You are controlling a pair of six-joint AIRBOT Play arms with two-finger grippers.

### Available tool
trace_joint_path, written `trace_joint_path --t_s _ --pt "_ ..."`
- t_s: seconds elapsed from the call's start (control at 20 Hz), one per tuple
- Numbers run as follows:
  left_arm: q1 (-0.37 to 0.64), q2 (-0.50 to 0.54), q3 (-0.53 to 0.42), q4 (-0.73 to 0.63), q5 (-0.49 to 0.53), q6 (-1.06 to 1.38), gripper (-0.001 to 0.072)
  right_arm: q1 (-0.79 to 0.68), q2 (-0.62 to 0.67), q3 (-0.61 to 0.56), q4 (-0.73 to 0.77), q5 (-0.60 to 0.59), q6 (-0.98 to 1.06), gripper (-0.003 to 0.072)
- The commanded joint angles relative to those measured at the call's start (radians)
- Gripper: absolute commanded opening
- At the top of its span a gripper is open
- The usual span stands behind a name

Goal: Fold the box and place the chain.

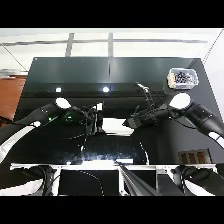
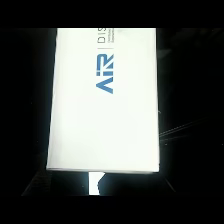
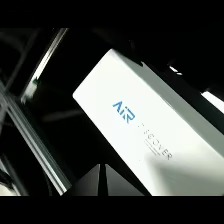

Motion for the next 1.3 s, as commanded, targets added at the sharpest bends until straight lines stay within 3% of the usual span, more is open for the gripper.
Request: trace_joint_path --t_s 0.0,0.6,0.85,1.0,1.1,1.25 --pt "0.000 0.000 0.000 0.000 0.000 0.000 0.0506 -0.006 -0.077 -0.034 0.155 -0.055 0.041 0.0048" --pt "0.000 0.000 0.000 0.000 0.000 0.000 0.0506 0.045 -0.201 -0.034 0.116 -0.099 0.069 0.0048" --pt "0.000 0.000 0.000 0.000 0.000 0.000 0.0507 0.043 -0.195 -0.034 0.117 -0.095 0.065 0.0049" --pt "0.001 0.001 0.002 0.001 0.001 0.001 0.0521 0.012 -0.135 -0.013 0.108 -0.021 0.039 0.0049" --pt "0.013 0.010 0.002 0.024 -0.004 0.000 0.0663 -0.045 -0.061 0.014 0.064 0.031 0.044 0.0049" --pt "0.047 0.048 0.002 0.100 -0.077 -0.060 0.0709 -0.166 0.077 0.037 -0.032 0.052 0.099 0.0048"
